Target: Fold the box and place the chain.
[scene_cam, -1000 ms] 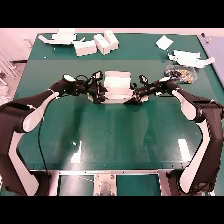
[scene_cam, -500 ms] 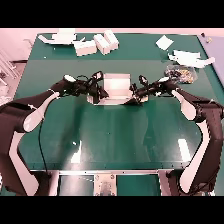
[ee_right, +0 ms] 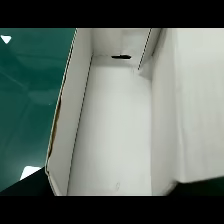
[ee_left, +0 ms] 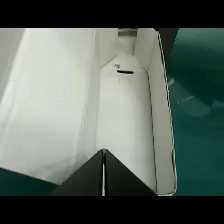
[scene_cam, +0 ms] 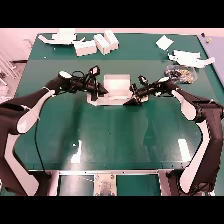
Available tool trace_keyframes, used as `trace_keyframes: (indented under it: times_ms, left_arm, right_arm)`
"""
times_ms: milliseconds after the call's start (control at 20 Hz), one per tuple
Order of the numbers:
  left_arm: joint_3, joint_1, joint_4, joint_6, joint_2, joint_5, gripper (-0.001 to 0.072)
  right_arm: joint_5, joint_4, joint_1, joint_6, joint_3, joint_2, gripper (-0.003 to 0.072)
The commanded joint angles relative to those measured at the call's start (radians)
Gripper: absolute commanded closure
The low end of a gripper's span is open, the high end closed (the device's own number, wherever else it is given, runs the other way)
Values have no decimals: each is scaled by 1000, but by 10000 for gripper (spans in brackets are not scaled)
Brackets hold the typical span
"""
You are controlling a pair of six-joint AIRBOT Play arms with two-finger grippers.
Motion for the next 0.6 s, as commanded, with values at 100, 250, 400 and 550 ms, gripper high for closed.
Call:
trace_keyframes:
  times_ms: [100,250,400,550]
  left_arm:
    - [0,41,13,-36,105,-68,692]
    - [0,71,66,-132,130,-56,693]
    - [0,101,134,-296,130,-13,694]
    - [0,126,220,-517,130,24,693]
  right_arm:
    - [-3,2,-1,1,1,0,204]
    - [-3,2,-1,1,1,0,204]
    - [-3,2,-1,1,1,0,204]
    - [-2,2,-1,1,1,0,204]
